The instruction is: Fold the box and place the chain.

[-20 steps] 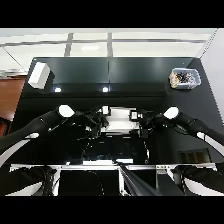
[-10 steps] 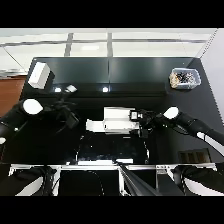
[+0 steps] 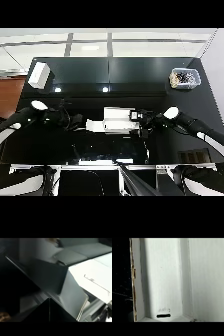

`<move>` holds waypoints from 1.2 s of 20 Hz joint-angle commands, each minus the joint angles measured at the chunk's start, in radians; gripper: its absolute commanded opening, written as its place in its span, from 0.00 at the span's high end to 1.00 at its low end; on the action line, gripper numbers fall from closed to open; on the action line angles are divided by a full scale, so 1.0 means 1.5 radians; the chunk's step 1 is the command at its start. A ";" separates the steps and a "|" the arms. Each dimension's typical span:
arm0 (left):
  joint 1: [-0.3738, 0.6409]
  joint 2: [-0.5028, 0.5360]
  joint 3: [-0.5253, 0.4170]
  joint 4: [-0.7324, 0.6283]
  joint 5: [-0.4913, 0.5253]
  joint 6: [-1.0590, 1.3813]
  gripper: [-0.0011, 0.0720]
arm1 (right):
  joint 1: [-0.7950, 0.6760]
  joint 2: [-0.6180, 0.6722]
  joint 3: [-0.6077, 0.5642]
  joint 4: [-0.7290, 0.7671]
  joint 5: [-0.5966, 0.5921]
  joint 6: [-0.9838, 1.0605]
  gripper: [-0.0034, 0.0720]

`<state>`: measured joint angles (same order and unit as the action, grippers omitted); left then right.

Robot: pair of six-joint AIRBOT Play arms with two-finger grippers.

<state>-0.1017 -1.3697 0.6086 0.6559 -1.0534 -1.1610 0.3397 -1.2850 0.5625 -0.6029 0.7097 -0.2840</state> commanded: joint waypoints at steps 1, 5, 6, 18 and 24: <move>-0.067 -0.039 0.012 -0.062 0.023 0.032 0.96 | 0.001 0.000 0.000 0.000 0.000 0.000 0.69; -0.048 -0.039 0.060 -0.127 -0.094 0.163 0.94 | 0.001 0.000 0.000 0.000 0.000 0.000 0.69; -0.040 -0.039 0.070 -0.128 -0.113 0.163 0.79 | 0.001 0.000 0.000 0.000 0.000 0.000 0.69; -0.186 -0.039 0.171 -0.025 -0.039 0.003 0.45 | 0.001 0.000 0.000 0.000 0.000 0.000 0.69; -0.276 -0.039 0.225 0.182 0.012 -0.229 0.45 | 0.001 0.000 0.000 0.000 0.000 0.000 0.69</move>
<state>-0.4557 -1.4281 0.9150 0.7666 -1.0824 -1.3235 0.3397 -1.2850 0.5625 -0.6029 0.7097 -0.2844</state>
